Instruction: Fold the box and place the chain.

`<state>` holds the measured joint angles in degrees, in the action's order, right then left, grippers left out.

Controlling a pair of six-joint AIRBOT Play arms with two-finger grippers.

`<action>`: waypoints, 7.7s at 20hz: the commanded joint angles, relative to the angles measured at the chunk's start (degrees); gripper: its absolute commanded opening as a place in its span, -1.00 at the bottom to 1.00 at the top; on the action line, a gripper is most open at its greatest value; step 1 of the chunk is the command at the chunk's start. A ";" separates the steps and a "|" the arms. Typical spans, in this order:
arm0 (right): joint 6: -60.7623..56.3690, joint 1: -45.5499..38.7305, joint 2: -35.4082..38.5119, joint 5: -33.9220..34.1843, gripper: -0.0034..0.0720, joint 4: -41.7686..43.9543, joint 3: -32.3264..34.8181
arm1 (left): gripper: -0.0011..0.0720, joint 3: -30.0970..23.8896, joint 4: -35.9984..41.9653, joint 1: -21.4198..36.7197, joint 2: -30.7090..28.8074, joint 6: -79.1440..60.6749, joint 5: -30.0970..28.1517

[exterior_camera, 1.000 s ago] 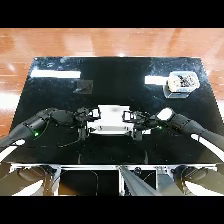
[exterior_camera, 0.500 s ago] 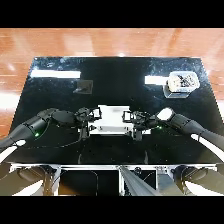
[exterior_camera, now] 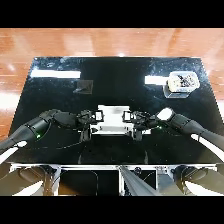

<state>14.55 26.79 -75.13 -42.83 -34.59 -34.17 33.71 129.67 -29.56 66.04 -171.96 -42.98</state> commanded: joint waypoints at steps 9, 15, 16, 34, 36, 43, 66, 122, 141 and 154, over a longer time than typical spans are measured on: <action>-0.02 0.02 0.02 0.00 0.63 0.02 -0.02 | -0.32 -0.02 2.71 -0.55 0.24 -0.04 1.73; -0.02 0.02 0.02 0.00 0.63 0.02 -0.02 | -0.32 0.15 3.10 -1.97 1.81 -0.04 3.10; -0.02 0.02 0.02 0.00 0.63 0.02 -0.02 | -0.32 0.17 3.13 -2.64 2.08 -0.04 3.78; -0.02 0.02 0.02 0.00 0.63 0.02 -0.02 | 0.14 0.59 3.06 -5.20 2.82 0.02 8.48; -0.02 0.02 0.02 0.00 0.63 0.02 -0.02 | 0.06 0.81 3.06 -5.20 2.82 0.02 8.96; -0.02 0.02 0.02 0.00 0.63 0.00 -0.02 | -0.22 1.25 3.08 -5.20 2.82 0.07 9.01; -0.02 0.02 0.02 0.00 0.63 0.02 -0.02 | -0.92 0.90 -1.05 20.15 -11.43 46.60 -4.59; -0.04 0.02 0.02 0.04 0.63 0.04 -0.02 | 0.74 12.00 8.61 12.17 11.87 61.05 -23.12; -0.44 0.02 0.02 0.50 0.63 0.04 -0.04 | 0.74 13.64 -4.09 1.90 10.73 73.77 -12.11; -0.44 0.02 0.02 0.52 0.63 0.04 -0.04 | 0.65 17.44 -26.80 -10.93 9.42 108.43 -9.35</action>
<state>14.13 26.79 -75.11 -42.28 -34.54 -34.17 50.81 105.32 -39.42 75.07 -70.13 -52.40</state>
